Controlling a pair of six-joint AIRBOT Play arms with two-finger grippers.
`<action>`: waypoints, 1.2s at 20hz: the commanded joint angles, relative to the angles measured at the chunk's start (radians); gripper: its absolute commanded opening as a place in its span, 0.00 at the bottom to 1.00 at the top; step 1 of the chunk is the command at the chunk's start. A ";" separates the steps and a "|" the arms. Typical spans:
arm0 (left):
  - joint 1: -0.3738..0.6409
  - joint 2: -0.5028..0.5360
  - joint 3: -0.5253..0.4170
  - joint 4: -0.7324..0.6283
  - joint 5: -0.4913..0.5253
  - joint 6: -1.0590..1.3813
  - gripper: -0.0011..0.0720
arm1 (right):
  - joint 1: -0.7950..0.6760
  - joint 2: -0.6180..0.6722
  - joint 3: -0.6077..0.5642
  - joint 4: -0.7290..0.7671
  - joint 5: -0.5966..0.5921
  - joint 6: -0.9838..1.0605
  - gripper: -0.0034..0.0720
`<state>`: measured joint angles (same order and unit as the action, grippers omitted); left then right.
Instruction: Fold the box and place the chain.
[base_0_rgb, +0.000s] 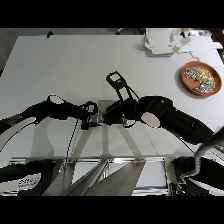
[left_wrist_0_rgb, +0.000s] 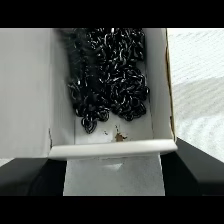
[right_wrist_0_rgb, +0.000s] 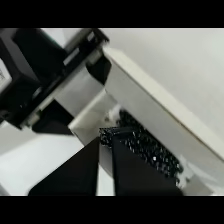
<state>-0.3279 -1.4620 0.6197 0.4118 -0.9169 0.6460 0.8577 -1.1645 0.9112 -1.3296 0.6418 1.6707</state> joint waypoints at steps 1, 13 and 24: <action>0.000 0.000 0.000 0.000 0.000 0.000 0.06 | -0.007 -0.001 0.019 0.007 0.111 -0.056 0.39; 0.000 0.000 0.000 0.000 0.000 0.001 0.06 | -0.345 -0.194 0.291 0.202 0.394 -0.858 0.07; 0.000 0.001 0.000 0.000 0.000 0.001 0.06 | -0.275 -0.286 0.252 0.461 0.482 -1.133 0.14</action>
